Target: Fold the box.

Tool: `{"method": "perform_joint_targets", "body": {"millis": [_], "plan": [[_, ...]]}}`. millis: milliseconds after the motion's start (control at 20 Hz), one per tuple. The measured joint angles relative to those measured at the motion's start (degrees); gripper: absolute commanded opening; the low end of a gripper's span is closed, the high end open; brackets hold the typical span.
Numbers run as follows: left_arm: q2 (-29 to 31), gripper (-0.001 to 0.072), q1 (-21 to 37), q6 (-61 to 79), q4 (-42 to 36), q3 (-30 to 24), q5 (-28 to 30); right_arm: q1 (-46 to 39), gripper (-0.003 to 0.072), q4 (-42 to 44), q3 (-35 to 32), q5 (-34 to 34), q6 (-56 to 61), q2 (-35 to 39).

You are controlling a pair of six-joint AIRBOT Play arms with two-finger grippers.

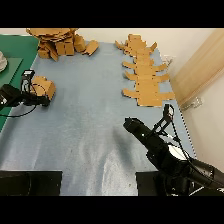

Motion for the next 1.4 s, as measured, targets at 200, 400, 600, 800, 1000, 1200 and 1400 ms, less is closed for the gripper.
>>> {"method": "perform_joint_targets", "body": {"millis": [200, 400, 600, 800, 1000, 1200, 1400], "plan": [[-0.8, 0.0246, 1.5, -0.9, 0.4, 0.0, -1.2, 0.0, 0.0001, 0.0, 0.0, 0.2, 0.0, 0.0], [-1.0, 0.0286, 2.0, -1.0, 0.4, 0.0, -3.1, 0.0, 0.0001, 0.0, 0.0, 0.2, 0.0, 0.0], [-0.8, 0.0692, 2.2, -1.2, 0.4, 0.0, -6.0, 0.0, 0.0001, 0.0, 0.0, 0.2, 0.0, 0.0], [1.3, 0.0692, 2.6, -1.2, 0.6, 0.3, -8.8, 0.0, 0.0001, 0.0, 0.0, 0.2, 0.0, 0.0], [4.8, 0.0692, 4.2, -1.2, 0.7, 1.3, -13.0, 0.0, 0.0001, -0.4, 0.0, 0.5, 0.0, 0.0], [8.9, 0.0692, 6.9, -1.3, 1.5, 2.4, -19.1, 0.0, 0.0001, -0.7, 0.0, 1.0, 0.0, 0.0], [14.4, 0.0268, 7.9, -3.6, -0.8, 3.8, -23.3, 0.0, 0.0001, -1.1, 0.0, 2.4, 0.0, 0.0]]}}
